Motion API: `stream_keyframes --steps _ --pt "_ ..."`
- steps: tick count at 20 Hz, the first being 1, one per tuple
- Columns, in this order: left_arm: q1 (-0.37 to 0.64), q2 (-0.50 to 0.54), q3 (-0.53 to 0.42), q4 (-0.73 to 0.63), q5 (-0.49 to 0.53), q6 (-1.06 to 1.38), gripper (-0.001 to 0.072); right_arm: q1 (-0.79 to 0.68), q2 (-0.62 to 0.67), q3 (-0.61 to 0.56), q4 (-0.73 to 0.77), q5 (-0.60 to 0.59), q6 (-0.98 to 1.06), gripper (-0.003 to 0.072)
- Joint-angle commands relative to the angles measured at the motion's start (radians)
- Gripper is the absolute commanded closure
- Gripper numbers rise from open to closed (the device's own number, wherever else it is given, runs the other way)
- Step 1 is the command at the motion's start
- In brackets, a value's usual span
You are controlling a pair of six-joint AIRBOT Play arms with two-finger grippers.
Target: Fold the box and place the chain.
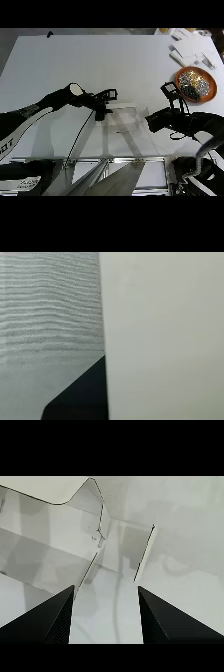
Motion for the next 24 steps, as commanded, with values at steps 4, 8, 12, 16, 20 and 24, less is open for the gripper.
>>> stream_keyframes --steps 4,8,12,16,20,24 --pt "-0.001 -0.008 0.0 0.007 -0.039 0.114 0.071 0.0 0.0 0.001 0.002 0.002 0.0 0.025" --pt "0.0 -0.008 0.001 0.009 -0.059 0.132 0.0712 0.0 0.0 0.001 0.004 0.002 0.001 0.025" --pt "0.002 -0.008 0.06 0.08 -0.093 0.119 0.0713 0.0 0.0 0.001 0.003 0.001 0.0 0.025" --pt "0.001 -0.027 0.07 0.08 -0.092 0.107 0.0712 0.0 0.0 0.001 0.003 0.002 0.001 0.025" --pt "0.0 -0.054 0.07 0.074 -0.073 0.096 0.0712 0.0 0.0 0.001 0.004 0.003 0.001 0.025" --pt "-0.001 -0.054 0.07 0.069 -0.071 0.079 0.071 0.0 0.0 0.001 0.003 0.006 0.0 0.025"
